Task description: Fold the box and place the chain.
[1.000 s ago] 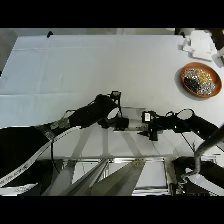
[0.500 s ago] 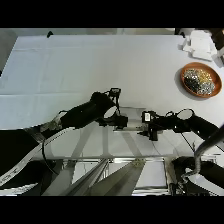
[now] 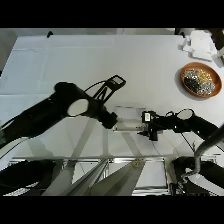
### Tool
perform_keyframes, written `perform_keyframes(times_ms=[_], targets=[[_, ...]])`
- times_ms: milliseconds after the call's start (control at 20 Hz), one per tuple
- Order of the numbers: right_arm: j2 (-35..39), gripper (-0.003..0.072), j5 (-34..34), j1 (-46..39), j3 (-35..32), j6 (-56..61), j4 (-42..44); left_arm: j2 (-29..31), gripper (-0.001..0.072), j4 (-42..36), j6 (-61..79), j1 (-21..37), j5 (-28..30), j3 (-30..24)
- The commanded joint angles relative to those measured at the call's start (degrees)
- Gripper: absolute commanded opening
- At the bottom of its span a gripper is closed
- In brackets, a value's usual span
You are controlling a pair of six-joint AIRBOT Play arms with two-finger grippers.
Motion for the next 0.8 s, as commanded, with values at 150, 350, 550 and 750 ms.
perform_keyframes(times_ms=[150, 350, 550, 750], targets=[[0.02, 0.0414, 0.02, 0.0, 0.0, 0.0, 0.02, 8.41, 0.0585, -24.22, 72.59, 11.76, 5.18, -21.46], [0.02, 0.0414, 0.02, 0.0, 0.0, 0.0, 0.0, 4.66, 0.07, -32.15, 88.67, 12.98, 16.35, -26.97], [0.02, 0.0414, 0.0, 0.0, 0.0, 0.0, 0.0, -1.92, 0.0701, -42.64, 97.18, 12.94, 20.81, -26.97], [0.02, 0.0414, 0.02, 0.0, 0.0, 0.0, 0.0, -6.4, 0.0702, -49.9, 102.22, 12.81, 22.12, -26.97]])
